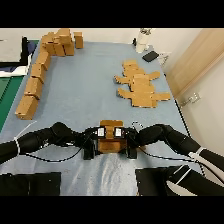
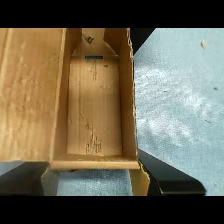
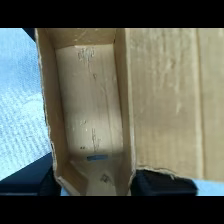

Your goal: Fold the box.

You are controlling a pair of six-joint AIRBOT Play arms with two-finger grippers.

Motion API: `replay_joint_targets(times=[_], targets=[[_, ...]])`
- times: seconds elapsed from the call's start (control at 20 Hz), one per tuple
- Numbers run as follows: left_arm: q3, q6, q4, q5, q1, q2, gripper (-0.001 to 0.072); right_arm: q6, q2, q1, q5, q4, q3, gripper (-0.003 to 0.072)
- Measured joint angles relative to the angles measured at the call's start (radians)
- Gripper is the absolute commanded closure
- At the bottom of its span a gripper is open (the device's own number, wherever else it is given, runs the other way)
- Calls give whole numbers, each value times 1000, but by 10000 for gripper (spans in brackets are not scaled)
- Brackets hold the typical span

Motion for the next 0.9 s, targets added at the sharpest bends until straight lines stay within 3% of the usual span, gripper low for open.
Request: replay_joint_targets(times=[0.35,0.65,0.9], targets=[[0,0,0,-5,-1,0,187,141,84,-2,-109,-65,19,-28],[0,-1,-1,2,-1,0,187,575,248,-3,-233,-206,74,-22],[0,-1,0,-2,-1,0,187,939,378,-3,-331,-179,100,-22]])
